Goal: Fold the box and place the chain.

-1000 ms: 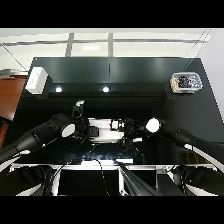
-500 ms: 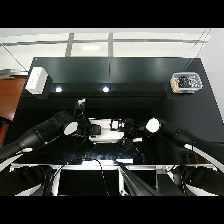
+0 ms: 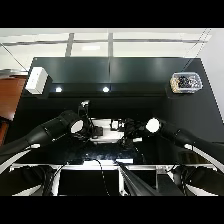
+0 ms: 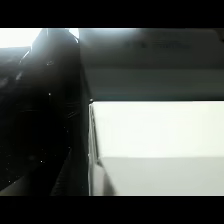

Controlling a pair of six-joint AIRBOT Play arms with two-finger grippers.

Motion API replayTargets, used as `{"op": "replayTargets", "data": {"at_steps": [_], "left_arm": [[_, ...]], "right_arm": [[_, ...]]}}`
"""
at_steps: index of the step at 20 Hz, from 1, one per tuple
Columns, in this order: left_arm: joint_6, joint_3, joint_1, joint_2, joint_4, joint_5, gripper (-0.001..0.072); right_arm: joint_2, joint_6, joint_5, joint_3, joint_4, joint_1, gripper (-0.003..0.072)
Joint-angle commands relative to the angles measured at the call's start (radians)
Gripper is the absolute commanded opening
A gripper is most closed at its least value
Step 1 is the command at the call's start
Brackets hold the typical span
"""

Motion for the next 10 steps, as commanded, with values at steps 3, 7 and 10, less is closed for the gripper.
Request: {"op": "replayTargets", "data": {"at_steps": [3, 7, 10], "left_arm": [[-0.006, 0.023, -0.008, -0.022, 0.008, -0.037, 0.0394], [-0.058, 0.023, -0.01, -0.024, 0.033, -0.065, 0.0386], [-0.058, 0.024, -0.01, -0.03, 0.026, -0.058, 0.0326]], "right_arm": [[0.0, 0.0, -0.003, 0.0, -0.003, 0.006, 0.0464], [0.0, 0.0, -0.003, 0.0, -0.003, 0.006, 0.0465], [0.0, 0.0, -0.003, 0.0, -0.003, 0.006, 0.0464]]}}
